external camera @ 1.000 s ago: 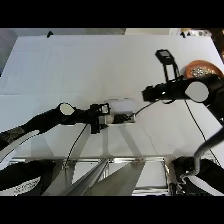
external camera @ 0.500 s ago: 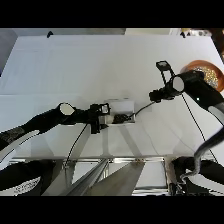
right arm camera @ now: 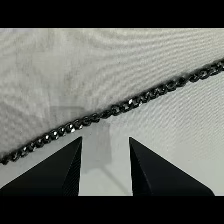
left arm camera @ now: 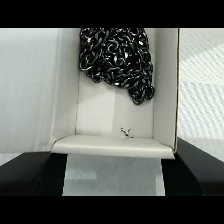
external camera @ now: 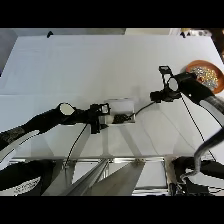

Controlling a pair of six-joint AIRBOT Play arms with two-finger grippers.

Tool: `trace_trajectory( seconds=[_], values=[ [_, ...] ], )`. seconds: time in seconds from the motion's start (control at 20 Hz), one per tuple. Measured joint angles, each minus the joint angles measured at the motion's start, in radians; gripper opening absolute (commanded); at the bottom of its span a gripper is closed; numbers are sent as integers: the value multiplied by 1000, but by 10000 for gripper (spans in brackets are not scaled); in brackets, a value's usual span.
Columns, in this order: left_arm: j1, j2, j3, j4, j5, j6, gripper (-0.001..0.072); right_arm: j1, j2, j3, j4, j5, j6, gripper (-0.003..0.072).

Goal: Fold the box and place the chain.

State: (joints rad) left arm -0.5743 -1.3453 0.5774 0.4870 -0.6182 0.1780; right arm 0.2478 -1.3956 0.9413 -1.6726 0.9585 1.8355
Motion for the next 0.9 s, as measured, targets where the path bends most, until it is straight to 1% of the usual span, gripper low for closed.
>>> trace_trajectory(
  seconds=[0.25, 0.35, 0.45, 0.55, 0.75, 0.9],
  values=[
    [0, 0, 0, 0, 0, 0, 11, -4, -37, 0, 2, -28, 35, 274],
    [0, 0, 0, 0, 0, 0, 11, -4, -55, 0, 4, -30, 43, 190],
    [0, 0, 0, 0, 0, 0, 11, -4, -67, 1, 6, -31, 47, 147],
    [0, 0, 0, 0, 0, 0, 11, -4, -76, 1, 11, -30, 49, 16],
    [0, 0, 0, 0, 0, 0, 11, -5, -71, -1, 6, -31, 30, 16],
    [0, 0, 0, 0, 0, 0, 11, -6, -26, -2, -16, -3, 8, 16]
  ],
)
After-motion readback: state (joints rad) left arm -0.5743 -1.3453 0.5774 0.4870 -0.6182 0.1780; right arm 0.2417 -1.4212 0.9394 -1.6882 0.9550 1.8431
